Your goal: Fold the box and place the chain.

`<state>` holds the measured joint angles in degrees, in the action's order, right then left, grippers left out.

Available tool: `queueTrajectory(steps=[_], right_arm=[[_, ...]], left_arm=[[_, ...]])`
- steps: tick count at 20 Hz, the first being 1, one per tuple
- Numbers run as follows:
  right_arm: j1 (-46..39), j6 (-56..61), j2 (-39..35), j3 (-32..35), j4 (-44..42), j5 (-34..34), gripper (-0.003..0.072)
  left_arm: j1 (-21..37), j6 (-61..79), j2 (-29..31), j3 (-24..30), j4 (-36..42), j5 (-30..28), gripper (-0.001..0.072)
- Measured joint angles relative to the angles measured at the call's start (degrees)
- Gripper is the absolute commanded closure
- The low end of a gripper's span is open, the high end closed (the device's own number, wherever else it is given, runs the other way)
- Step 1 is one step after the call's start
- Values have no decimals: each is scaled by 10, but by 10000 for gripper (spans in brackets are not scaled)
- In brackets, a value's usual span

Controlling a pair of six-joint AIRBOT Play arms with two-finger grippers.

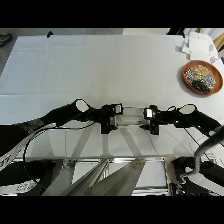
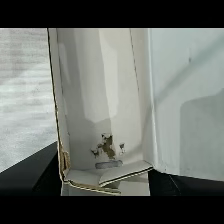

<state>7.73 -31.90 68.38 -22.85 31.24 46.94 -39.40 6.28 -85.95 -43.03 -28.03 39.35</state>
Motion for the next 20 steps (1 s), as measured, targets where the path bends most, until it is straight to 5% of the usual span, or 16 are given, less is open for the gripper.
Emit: queueTrajectory(steps=[20], right_arm=[[0, 0, 0, 0, 0, 0, 280]], left_arm=[[-3, -2, -1, 0, -9, -1, 435]])
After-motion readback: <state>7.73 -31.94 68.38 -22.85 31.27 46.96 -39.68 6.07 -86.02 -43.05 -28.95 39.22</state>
